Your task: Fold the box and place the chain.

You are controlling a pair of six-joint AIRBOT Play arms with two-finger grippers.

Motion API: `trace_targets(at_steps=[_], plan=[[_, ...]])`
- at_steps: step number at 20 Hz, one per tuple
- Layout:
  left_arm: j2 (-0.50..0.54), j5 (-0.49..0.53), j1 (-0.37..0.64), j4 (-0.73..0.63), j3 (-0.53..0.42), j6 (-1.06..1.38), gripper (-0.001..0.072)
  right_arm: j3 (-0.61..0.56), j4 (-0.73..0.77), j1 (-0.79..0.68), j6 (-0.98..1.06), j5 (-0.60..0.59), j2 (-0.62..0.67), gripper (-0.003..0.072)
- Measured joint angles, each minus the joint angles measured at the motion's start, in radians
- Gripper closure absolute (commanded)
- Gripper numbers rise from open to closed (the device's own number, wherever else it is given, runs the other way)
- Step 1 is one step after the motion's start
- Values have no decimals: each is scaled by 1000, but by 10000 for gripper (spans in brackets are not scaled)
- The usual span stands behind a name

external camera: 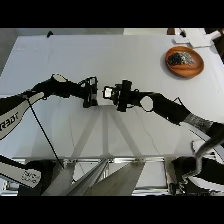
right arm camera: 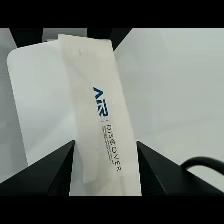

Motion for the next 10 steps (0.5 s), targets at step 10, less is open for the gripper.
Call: trace_targets(at_steps=[10], plan=[[0,0,0,0,0,0,313,0,0,2,0,79,-22,227]])
